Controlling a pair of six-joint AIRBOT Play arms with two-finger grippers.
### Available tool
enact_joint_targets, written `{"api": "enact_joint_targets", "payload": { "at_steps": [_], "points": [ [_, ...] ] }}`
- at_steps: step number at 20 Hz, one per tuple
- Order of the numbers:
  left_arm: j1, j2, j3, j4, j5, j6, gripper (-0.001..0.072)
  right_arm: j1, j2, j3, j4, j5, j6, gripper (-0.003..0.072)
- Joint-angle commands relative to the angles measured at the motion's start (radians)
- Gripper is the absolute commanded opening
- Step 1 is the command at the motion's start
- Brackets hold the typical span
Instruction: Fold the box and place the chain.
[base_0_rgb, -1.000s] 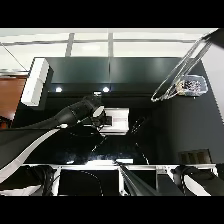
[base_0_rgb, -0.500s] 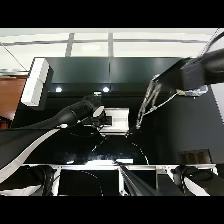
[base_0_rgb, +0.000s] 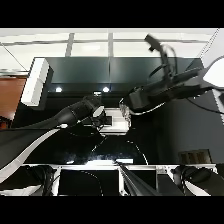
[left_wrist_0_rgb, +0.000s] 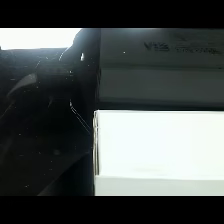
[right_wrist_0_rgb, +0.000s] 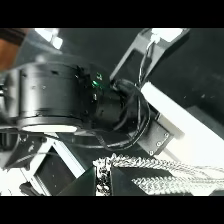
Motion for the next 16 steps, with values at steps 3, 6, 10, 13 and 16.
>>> {"api": "enact_joint_targets", "payload": {
  "at_steps": [3,6,10,13,16],
  "points": [
    [0.000,0.000,0.001,0.000,0.000,0.000,0.0033,0.033,-0.030,-0.081,-0.005,-0.055,0.000,0.0011],
    [0.000,0.000,0.001,0.000,-0.001,0.000,0.0033,0.035,-0.031,-0.145,-0.004,-0.088,0.000,0.0011],
    [0.000,0.000,0.001,0.000,-0.001,0.000,0.0033,0.060,-0.047,-0.246,0.017,-0.273,0.000,0.0012],
    [0.000,0.000,0.001,0.000,-0.001,0.000,0.0033,0.089,-0.108,-0.251,0.013,-0.289,0.000,0.0014],
    [0.000,0.000,0.001,0.000,-0.001,0.000,0.0033,0.067,-0.119,-0.249,-0.001,-0.274,0.000,0.0294]
  ]
}}
